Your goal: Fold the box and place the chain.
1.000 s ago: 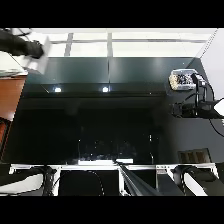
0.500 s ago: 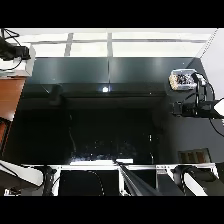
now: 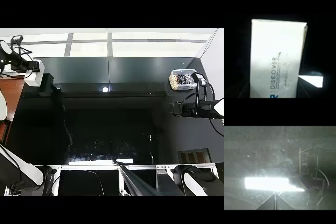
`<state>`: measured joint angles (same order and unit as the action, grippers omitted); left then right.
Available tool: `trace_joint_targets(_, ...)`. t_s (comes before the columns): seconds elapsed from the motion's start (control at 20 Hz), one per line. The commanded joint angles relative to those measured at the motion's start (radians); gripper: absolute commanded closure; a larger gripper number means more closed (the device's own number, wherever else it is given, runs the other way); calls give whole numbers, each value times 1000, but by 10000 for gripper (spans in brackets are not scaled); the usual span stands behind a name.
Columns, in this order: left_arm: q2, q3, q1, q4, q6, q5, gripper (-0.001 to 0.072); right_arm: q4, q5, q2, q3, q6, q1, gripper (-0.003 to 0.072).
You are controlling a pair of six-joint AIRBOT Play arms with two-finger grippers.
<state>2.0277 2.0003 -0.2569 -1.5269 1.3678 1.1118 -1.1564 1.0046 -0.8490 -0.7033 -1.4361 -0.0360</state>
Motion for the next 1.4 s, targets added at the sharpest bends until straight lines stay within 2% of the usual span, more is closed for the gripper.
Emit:
trace_joint_targets(0.0,36,3,-2,23,-3,-36,377,0,-3,1,0,0,0,668)
trace_joint_targets(0.05,36,11,-2,23,-1,-29,87,0,-8,0,0,0,0,668)
trace_joint_targets(0.1,36,39,-1,23,14,-10,-6,0,-13,1,0,0,0,668)
trace_joint_targets(0.25,-6,143,1,20,16,69,-6,0,-40,0,0,0,0,668)
trace_joint_targets(0.35,-100,143,1,21,16,64,13,8,-61,1,0,27,3,668)
trace_joint_targets(0.4,-154,142,2,21,17,76,45,17,-73,1,0,47,13,668)
trace_joint_targets(0.45,-208,133,2,23,33,95,162,31,-82,0,0,70,28,668)
trace_joint_targets(0.55,-331,83,8,63,54,169,688,34,-95,1,0,87,70,668)
trace_joint_targets(0.7,-497,-42,35,219,54,270,687,29,-114,1,0,108,116,668)
trace_joint_targets(0.8,-606,-160,100,249,55,296,687,23,-147,0,0,108,126,668)
trace_joint_targets(0.9,-729,-337,179,249,85,236,687,2,-177,0,0,108,125,668)
trace_joint_targets(1.0,-877,-576,264,250,106,112,687,-24,-195,0,0,107,125,668)
trace_joint_targets(1.15,-1119,-1006,398,249,106,-126,687,-55,-222,0,0,107,125,668)
trace_joint_targets(1.25,-1235,-1223,463,252,124,-237,687,-101,-230,-4,0,107,125,668)
trace_joint_targets(1.35,-1299,-1349,482,252,246,-273,687,-143,-240,-16,7,106,125,668)
